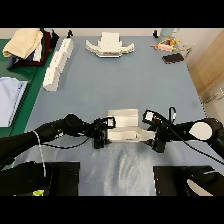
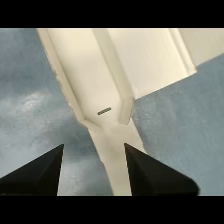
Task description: Fold the box.
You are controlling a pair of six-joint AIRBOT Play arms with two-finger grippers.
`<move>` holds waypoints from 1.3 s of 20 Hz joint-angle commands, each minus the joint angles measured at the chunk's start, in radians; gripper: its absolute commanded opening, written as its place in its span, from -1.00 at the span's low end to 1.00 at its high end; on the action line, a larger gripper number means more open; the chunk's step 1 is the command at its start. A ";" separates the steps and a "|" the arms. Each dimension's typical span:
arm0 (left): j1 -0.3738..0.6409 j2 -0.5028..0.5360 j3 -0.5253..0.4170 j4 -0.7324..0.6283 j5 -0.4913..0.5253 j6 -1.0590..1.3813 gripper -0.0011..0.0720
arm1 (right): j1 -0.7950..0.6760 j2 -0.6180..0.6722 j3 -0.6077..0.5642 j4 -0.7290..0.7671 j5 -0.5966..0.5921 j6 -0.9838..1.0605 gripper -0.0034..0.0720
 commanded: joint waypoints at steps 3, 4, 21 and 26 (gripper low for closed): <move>0.001 0.000 0.001 0.000 0.000 0.001 0.46 | 0.000 -0.157 -0.027 0.026 -0.214 -0.220 0.63; 0.001 0.000 0.001 0.000 0.000 0.001 0.46 | 0.001 -0.170 -0.027 0.061 -0.231 -0.270 0.63; 0.001 0.000 0.001 0.000 0.000 0.001 0.46 | 0.059 -0.227 -0.028 0.246 -0.276 -0.397 -0.11; 0.001 0.000 0.001 0.000 0.000 0.001 0.46 | 0.058 -0.256 -0.027 0.318 -0.281 -0.465 0.84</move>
